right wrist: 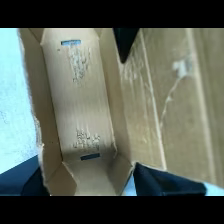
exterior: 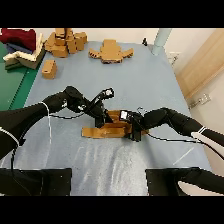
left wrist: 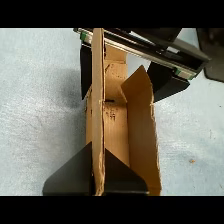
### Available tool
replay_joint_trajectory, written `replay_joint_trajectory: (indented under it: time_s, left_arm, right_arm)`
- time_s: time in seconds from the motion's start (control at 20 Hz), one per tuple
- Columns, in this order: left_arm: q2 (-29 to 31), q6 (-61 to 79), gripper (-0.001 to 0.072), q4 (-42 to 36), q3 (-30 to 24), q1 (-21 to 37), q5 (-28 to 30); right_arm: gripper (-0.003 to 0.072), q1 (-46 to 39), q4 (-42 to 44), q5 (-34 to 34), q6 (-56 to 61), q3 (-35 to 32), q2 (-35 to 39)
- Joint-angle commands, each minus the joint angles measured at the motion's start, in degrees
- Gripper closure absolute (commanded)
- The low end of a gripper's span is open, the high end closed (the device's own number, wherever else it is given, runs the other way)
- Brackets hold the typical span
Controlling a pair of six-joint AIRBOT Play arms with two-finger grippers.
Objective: Fold the box.
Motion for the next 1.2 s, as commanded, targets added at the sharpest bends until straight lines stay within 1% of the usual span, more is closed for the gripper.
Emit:
replay_joint_trajectory:
  time_s: [0.0, 0.25, 0.3, 0.35, 0.5, 0.55, 0.6, 1.15]
  left_arm:
    - [0.0, 0.0, 0.0699, 0.0, 0.0, 0.0, 0.0]
    - [0.0, 0.0, 0.0698, 0.0, 0.0, 0.0, 0.0]
    - [0.0, 0.0, 0.0698, 0.0, 0.0, 0.0, 0.0]
    - [0.0, 0.0, 0.0698, 0.0, 0.0, 0.0, 0.0]
    - [0.0, 0.0, 0.0698, 0.0, 0.0, 0.0, 0.0]
    - [0.0, 0.0, 0.0698, 0.0, 0.0, 0.0, 0.0]
    - [0.0, 0.0, 0.0698, 0.0, 0.0, 0.0, 0.0]
    - [0.0, 0.0, 0.0699, 0.0, 0.0, 0.0, 0.0]
  right_arm:
    - [-0.0034, 0.0, 0.0, -1.2, 0.0, 0.9, 0.3]
    - [-0.0034, 0.0, -0.2, -0.3, 0.1, 0.9, -2.5]
    - [-0.0009, 0.0, -0.2, -0.3, 0.1, 0.9, -2.8]
    - [0.0034, 0.0, 0.0, -0.4, 0.1, 0.9, -2.9]
    - [0.0035, 0.0, 0.0, -0.4, 0.0, 0.9, -2.9]
    - [0.0052, 0.0, 0.0, -0.4, 0.0, 0.9, -2.9]
    - [0.0097, 0.0, 0.0, -0.4, 0.0, 0.9, -2.9]
    - [0.0093, 0.0, -0.6, -0.3, 0.0, 0.9, -2.9]
